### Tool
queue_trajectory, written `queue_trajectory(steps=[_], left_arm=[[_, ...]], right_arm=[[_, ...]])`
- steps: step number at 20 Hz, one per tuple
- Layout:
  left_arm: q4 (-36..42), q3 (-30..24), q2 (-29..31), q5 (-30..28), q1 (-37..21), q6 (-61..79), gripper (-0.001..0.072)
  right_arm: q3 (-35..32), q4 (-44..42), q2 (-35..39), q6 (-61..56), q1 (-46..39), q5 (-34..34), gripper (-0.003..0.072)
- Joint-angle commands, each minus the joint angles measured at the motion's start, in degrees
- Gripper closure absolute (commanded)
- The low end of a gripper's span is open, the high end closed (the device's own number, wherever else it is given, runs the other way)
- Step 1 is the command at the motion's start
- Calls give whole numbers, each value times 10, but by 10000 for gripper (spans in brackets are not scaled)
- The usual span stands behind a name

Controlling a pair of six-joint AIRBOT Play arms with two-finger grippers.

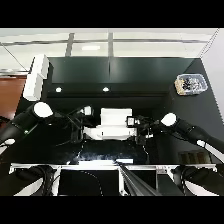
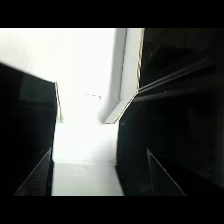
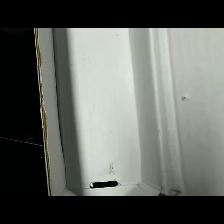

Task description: Fold the box and place the chain.

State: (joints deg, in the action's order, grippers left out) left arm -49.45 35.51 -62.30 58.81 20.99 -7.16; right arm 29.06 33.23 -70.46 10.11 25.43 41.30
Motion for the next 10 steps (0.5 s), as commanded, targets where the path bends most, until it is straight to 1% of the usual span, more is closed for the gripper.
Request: queue_trajectory(steps=[1,4,10], left_arm=[[-22,-3,-16,-91,37,84,8],[-18,-2,-37,-72,49,85,9],[10,-3,-61,-96,67,85,11]], right_arm=[[0,0,0,0,0,0,493],[0,0,0,0,0,0,494],[0,0,0,0,0,0,493]])
